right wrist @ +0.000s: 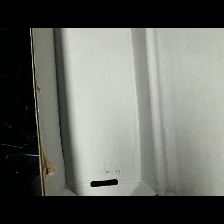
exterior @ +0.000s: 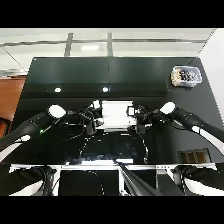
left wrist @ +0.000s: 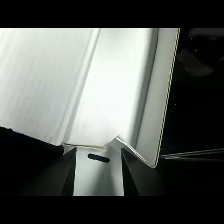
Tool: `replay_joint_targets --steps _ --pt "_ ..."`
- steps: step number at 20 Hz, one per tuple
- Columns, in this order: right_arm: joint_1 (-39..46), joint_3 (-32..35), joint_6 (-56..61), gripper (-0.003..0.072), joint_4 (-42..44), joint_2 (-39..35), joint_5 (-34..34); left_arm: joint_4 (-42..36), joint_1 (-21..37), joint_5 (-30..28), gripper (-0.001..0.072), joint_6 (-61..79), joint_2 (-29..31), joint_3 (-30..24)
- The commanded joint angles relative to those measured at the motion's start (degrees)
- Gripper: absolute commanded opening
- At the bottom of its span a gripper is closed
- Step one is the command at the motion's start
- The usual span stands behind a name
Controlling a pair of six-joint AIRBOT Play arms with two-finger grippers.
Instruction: Fold the box and place the chain.
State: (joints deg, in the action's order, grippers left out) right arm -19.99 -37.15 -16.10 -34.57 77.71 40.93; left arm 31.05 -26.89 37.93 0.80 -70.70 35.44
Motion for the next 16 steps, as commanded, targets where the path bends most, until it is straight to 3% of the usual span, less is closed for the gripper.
replay_joint_targets --steps 1,11,13,15,16 --pt "0.0 0.0 0.0 0.0245 0.0 0.0 0.0 -4.7 0.0 0.0 0.0334 2.3 -1.1 0.1" --pt "0.0 0.0 0.0 0.0245 0.0 0.0 0.0 -9.4 0.0 0.0 0.0333 4.2 -5.1 0.4" --pt "0.0 0.0 0.0 0.0245 0.0 0.0 0.0 -9.0 0.0 0.2 0.0037 5.2 -5.1 0.4" --pt "0.0 0.0 0.0 0.0245 0.0 0.0 0.0 -9.0 0.0 0.2 0.0042 5.2 -5.1 0.4" --pt "0.0 0.0 0.0 0.0245 0.0 0.0 0.0 -9.0 0.0 0.2 0.0176 5.2 -5.1 0.4"
